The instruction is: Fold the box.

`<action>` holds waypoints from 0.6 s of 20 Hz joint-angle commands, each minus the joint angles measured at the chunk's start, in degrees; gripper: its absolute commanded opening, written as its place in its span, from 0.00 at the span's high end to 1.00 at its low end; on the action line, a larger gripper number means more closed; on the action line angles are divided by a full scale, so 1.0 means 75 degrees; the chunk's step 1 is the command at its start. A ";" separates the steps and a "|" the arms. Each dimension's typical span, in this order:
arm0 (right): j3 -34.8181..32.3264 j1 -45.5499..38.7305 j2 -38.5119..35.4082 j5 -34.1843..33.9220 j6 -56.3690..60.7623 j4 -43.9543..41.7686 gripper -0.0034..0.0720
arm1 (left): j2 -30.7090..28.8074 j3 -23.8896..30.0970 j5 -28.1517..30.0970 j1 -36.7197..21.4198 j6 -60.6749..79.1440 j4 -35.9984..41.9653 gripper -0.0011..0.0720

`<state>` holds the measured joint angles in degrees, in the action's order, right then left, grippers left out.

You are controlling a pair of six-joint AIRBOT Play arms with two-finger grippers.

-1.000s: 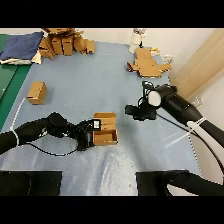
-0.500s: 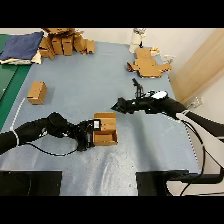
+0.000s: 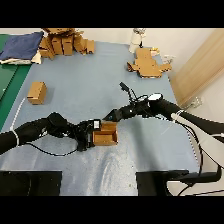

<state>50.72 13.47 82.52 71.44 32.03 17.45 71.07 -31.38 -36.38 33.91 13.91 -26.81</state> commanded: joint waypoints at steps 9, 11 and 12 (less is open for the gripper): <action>-0.1396 0.1545 -0.1883 -0.2078 -0.0679 0.1434 0.95 | 0.0000 0.0003 -0.0006 0.0003 -0.0003 -0.0003 0.57; -0.1670 0.1757 -0.2113 -0.2687 -0.0682 0.1501 0.95 | 0.0000 0.0003 -0.0009 0.0003 -0.0003 -0.0003 0.57; -0.1751 0.1865 -0.2259 -0.2897 -0.0679 0.1638 0.95 | 0.0000 0.0003 -0.0006 0.0003 -0.0003 -0.0003 0.57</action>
